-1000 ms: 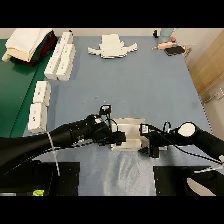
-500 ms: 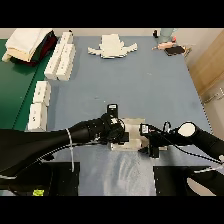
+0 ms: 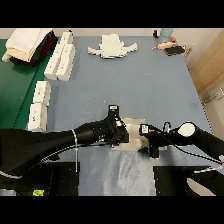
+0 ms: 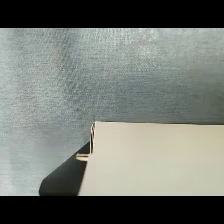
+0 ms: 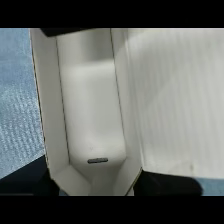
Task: Fold the box.
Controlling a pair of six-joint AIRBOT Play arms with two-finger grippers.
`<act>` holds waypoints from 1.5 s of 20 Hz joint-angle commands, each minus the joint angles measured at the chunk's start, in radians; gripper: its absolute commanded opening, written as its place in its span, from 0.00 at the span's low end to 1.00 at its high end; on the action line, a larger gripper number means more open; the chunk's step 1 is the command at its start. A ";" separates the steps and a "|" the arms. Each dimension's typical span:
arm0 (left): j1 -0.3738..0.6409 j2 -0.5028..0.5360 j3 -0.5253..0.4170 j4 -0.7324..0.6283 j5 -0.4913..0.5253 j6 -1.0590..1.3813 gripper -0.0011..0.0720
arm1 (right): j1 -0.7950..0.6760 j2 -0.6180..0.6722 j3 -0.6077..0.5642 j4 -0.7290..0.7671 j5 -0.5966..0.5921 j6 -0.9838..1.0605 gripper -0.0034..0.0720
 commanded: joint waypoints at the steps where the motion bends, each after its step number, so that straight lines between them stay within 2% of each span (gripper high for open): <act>1: -0.006 -0.004 0.001 0.006 -0.007 -0.010 0.04 | 0.000 0.001 0.001 0.000 0.000 0.000 0.74; 6: -0.006 -0.003 0.003 0.006 -0.005 -0.022 0.04 | 0.000 0.001 0.001 0.000 0.000 0.001 0.74; 7: -0.006 -0.003 0.005 0.006 -0.004 -0.021 0.18 | 0.000 0.001 0.001 0.000 0.000 0.000 0.74; 8: -0.006 -0.003 0.010 0.006 -0.004 -0.021 0.70 | 0.000 0.001 0.001 0.000 0.000 0.000 0.74; 9: -0.006 -0.003 0.014 0.006 -0.005 -0.023 0.92 | 0.000 0.001 0.001 0.000 0.000 0.000 0.74; 13: -0.005 -0.003 0.039 0.006 -0.034 -0.023 0.91 | 0.000 0.001 0.001 0.000 0.000 0.000 0.74; 17: -0.001 0.009 0.098 0.011 -0.129 -0.013 0.91 | 0.000 0.001 0.001 0.000 0.000 0.000 0.74; 21: 0.043 0.102 0.125 0.010 -0.228 0.031 0.91 | 0.000 0.001 0.001 0.000 0.000 0.000 0.74; 22: 0.053 0.135 0.126 0.010 -0.255 0.031 0.88 | 0.000 0.001 0.001 0.000 0.000 0.000 0.74; 23: 0.061 0.172 0.126 0.010 -0.291 0.034 0.76 | 0.000 0.001 0.001 0.000 0.000 0.000 0.74; 24: 0.066 0.204 0.126 0.010 -0.327 0.044 0.58 | 0.000 0.001 0.001 0.000 0.000 0.000 0.74; 25: 0.068 0.236 0.126 0.011 -0.368 0.085 0.23 | 0.000 0.001 0.001 0.000 0.000 0.000 0.74; 26: 0.070 0.263 0.126 0.011 -0.404 0.158 0.04 | 0.000 0.001 0.001 0.000 0.000 0.000 0.74; 28: 0.070 0.293 0.126 0.035 -0.457 0.235 0.04 | 0.000 0.001 0.001 0.000 0.000 0.000 0.74; 30: 0.069 0.300 0.126 0.079 -0.454 0.268 0.04 | 0.000 0.001 0.001 0.000 0.000 0.000 0.74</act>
